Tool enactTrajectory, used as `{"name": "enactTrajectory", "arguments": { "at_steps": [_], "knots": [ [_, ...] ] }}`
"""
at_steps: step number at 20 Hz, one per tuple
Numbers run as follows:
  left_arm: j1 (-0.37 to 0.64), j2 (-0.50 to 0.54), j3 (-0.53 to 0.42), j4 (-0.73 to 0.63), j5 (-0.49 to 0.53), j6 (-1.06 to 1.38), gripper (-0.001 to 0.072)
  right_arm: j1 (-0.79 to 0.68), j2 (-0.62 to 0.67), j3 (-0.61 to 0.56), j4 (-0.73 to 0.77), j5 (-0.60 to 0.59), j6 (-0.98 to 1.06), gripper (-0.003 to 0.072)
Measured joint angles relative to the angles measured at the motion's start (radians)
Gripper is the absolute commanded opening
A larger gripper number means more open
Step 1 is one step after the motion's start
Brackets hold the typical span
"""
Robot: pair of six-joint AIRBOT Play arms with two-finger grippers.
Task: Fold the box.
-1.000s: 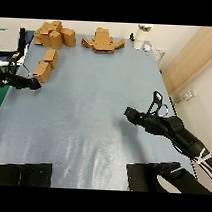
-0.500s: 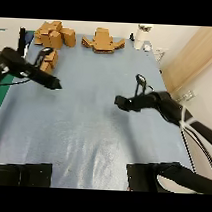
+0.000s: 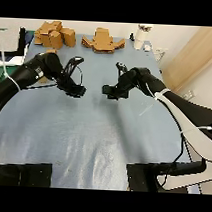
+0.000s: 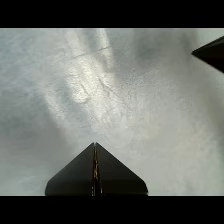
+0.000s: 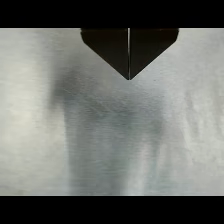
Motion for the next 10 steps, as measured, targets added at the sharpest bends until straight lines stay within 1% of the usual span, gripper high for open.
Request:
{"name": "enactTrajectory", "arguments": {
  "at_steps": [3, 10],
  "knots": [
    [-0.022, -0.008, 0.003, 0.012, 0.004, -0.032, 0.001, 0.012, -0.019, 0.022, 0.001, -0.02, -0.009, 0.0005],
    [-0.035, -0.012, 0.003, 0.019, 0.009, -0.05, 0.001, 0.019, -0.031, 0.034, 0.003, -0.034, -0.018, 0.0004]
  ]
}}
